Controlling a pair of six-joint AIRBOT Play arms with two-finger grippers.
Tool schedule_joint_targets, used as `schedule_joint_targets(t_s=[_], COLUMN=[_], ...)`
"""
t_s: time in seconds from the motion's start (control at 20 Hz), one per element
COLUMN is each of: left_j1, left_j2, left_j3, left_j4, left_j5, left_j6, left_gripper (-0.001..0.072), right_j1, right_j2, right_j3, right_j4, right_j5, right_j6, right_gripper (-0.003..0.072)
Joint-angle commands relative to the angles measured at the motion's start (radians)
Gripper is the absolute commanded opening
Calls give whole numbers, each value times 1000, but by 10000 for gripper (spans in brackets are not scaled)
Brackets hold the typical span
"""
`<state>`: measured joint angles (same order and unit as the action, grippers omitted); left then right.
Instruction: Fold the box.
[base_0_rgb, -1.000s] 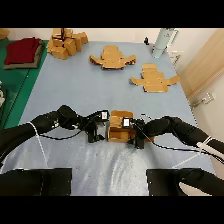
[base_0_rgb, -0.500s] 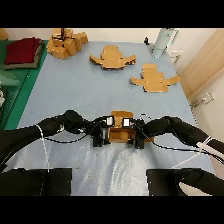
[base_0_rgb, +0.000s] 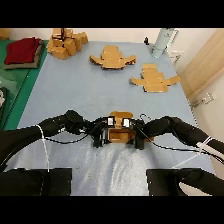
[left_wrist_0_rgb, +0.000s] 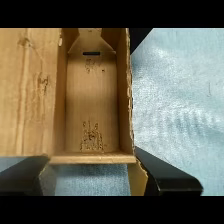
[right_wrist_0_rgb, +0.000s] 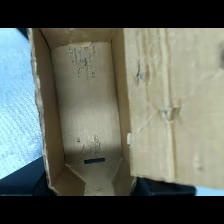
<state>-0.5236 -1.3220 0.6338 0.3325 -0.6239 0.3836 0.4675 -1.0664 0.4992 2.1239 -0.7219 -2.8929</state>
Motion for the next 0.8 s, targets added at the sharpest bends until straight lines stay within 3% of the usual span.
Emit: schedule_joint_targets(t_s=[0.0, 0.05, 0.15, 0.2, 0.75], left_j1=[-1, -1, -1, -1, 0], left_j2=[-1, -1, -1, -1, -1], left_j3=[1, 1, 1, 1, 1], left_j4=[0, 0, 0, 0, 1], left_j5=[-4, -4, -4, -5, -5], left_j6=[0, 1, 1, 0, 0], left_gripper=[514, 443, 447, 503, 503], right_j1=[0, 0, 0, 0, 0], right_j2=[0, 0, 0, 0, 0], right_j3=[0, 0, 0, 0, 0], right_j4=[0, 0, 0, 0, 0], right_j5=[3, 3, 3, 3, 3], right_j6=[2, 2, 2, 2, 2], right_gripper=[558, 558, 558, 558, 558])
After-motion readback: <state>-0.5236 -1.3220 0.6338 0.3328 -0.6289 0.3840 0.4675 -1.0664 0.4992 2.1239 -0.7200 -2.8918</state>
